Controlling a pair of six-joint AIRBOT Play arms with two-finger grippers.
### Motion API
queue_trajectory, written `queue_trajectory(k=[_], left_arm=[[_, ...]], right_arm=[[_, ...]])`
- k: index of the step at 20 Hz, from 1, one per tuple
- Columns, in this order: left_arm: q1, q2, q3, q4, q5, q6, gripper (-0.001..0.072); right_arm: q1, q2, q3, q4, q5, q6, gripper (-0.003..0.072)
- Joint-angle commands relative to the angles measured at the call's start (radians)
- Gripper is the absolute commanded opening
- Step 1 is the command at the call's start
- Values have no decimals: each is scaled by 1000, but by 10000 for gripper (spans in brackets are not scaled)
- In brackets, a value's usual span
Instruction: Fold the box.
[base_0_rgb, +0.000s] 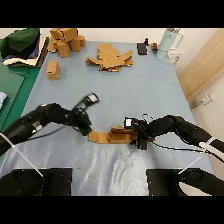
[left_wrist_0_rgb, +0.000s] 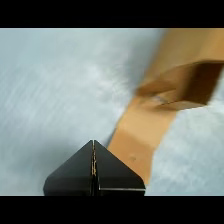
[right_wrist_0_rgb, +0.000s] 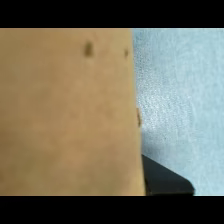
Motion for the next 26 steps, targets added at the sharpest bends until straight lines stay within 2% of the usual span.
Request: queue_trajectory(k=[1, 3, 5, 12, 16, 21, 26], left_arm=[[193, 32, -9, 100, -194, -404, 13], [250, 9, -43, -26, -244, -368, 13], [236, -21, -80, -157, -235, -310, 13], [57, -193, -105, -469, -93, -145, 13], [-15, -220, -95, -544, -81, -77, 13], [-20, -172, -60, -554, -126, -80, 13], [-20, -171, -55, -594, -189, -45, 14]], right_arm=[[0, 0, 0, 0, -1, 0, 510], [0, 0, 0, 0, -1, 0, 510], [0, 0, 0, 0, -1, 0, 509], [0, 0, 0, 0, -1, 0, 510], [0, 0, 0, 0, -1, 0, 510], [0, 0, 0, 0, -1, 0, 510], [0, 0, 0, 0, -1, 0, 510]])
